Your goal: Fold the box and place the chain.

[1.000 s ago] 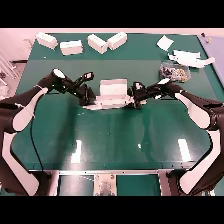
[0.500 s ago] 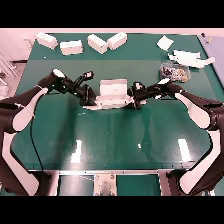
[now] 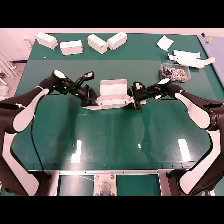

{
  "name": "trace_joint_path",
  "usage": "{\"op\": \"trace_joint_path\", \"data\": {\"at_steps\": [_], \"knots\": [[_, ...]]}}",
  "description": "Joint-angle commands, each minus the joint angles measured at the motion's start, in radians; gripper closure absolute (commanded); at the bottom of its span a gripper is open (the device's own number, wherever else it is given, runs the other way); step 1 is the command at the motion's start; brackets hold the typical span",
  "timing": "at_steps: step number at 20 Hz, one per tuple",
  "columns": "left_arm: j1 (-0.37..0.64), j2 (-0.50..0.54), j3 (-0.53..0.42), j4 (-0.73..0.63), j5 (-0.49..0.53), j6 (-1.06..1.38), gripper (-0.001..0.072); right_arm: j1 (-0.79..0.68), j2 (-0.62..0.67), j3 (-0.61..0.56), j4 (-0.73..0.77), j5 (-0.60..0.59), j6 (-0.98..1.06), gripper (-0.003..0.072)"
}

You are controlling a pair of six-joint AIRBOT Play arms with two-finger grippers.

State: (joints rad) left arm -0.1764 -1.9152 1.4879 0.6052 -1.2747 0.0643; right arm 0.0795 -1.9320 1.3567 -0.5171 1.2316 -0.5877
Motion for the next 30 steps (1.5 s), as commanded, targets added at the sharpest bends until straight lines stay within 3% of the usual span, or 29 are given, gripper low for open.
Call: {"op": "trace_joint_path", "data": {"at_steps": [1,2,3,23,26,27,28,30], "knots": [[-0.02,0.002,0.0,0.0,0.028,0.0,0.0238,0.0,0.001,0.0,0.0,0.0,0.0,0.0109],[-0.02,0.002,0.0,-0.002,0.037,0.001,0.0304,0.0,0.001,0.0,0.0,0.0,0.0,0.0109],[-0.02,0.002,0.0,-0.003,0.04,0.006,0.0312,0.0,0.001,0.0,0.0,0.0,0.0,0.0109],[-0.067,-0.006,-0.023,-0.12,0.23,0.079,0.031,0.0,0.001,0.0,0.0,0.0,0.0,0.0109],[-0.067,-0.018,-0.023,-0.121,0.211,0.079,0.0277,0.0,0.001,0.0,0.0,0.0,0.0,0.0109],[-0.067,-0.018,-0.023,-0.119,0.211,0.075,0.0083,0.0,0.001,0.0,0.0,0.0,0.0,0.0109],[-0.067,-0.018,-0.022,-0.119,0.216,0.075,0.0039,0.0,0.001,0.0,0.0,0.0,0.0,0.0109],[-0.067,-0.018,-0.023,-0.119,0.213,0.076,0.0039,0.0,0.001,0.0,0.0,0.0,0.0,0.011]]}}
